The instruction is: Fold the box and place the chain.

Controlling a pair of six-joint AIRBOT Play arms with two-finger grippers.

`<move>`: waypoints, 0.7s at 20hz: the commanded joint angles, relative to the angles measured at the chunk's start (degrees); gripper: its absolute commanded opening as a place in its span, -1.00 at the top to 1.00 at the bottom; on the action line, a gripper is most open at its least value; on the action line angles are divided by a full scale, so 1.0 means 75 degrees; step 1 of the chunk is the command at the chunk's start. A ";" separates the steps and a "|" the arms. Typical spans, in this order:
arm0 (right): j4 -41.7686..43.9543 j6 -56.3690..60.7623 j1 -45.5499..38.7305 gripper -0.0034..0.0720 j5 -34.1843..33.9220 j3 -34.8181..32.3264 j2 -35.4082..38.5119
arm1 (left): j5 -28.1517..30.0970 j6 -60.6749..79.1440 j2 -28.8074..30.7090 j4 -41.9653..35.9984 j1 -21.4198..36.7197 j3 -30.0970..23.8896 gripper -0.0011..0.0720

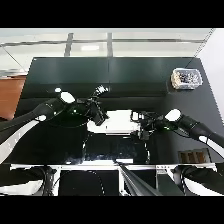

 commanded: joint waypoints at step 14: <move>0.0012 0.0017 0.0003 0.31 -0.0023 -0.0003 -0.0006 | -0.1644 0.0533 0.1769 0.1367 0.1221 -0.0769 0.90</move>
